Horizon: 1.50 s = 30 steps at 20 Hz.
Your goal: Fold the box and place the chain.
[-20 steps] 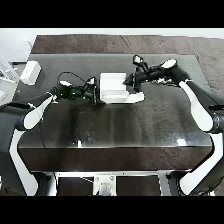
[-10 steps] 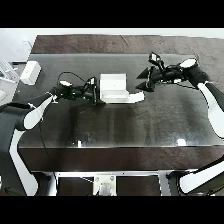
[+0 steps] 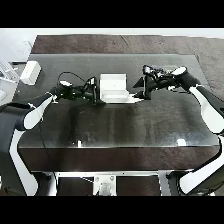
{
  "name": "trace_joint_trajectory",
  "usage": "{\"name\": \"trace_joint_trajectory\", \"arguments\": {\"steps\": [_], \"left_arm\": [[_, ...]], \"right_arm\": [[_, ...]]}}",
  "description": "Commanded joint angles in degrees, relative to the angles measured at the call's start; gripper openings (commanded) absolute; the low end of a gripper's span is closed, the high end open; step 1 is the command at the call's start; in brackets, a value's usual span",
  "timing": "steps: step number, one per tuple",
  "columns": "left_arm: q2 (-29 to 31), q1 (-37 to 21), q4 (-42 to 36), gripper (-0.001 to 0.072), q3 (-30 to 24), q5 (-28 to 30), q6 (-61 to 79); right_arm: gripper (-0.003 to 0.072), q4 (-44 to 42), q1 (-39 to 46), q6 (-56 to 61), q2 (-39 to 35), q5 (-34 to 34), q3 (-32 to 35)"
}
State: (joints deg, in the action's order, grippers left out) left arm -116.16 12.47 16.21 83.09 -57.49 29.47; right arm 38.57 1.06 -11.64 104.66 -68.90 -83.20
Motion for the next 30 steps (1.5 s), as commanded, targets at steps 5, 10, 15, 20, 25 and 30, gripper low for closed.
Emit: {"name": "trace_joint_trajectory", "arguments": {"steps": [5,10,15,20,25,30], "left_arm": [[0.00,0.00,0.04,0.0536,0.00,-0.02,0.02],[0.00,0.00,0.04,0.0536,0.00,-0.04,0.02],[0.00,0.00,0.04,0.0536,0.00,-0.02,0.02],[0.00,0.00,0.04,0.0535,0.00,-0.02,0.00],[0.00,0.00,0.04,0.0536,0.00,-0.02,0.02],[0.00,0.00,0.04,0.0536,0.00,-0.02,0.02]], "right_arm": [[0.0415,0.07,-3.56,-1.09,1.79,0.57,0.09],[0.0324,-0.20,-5.01,-1.07,2.38,0.96,0.09],[0.0286,-2.03,-7.52,-1.09,2.51,1.25,0.09],[0.0333,-2.12,-8.17,-1.07,3.02,5.90,0.09],[0.0530,-2.08,-8.13,-0.92,3.02,3.41,0.09],[0.0556,-2.08,-8.13,3.93,3.02,-1.77,0.09]]}}
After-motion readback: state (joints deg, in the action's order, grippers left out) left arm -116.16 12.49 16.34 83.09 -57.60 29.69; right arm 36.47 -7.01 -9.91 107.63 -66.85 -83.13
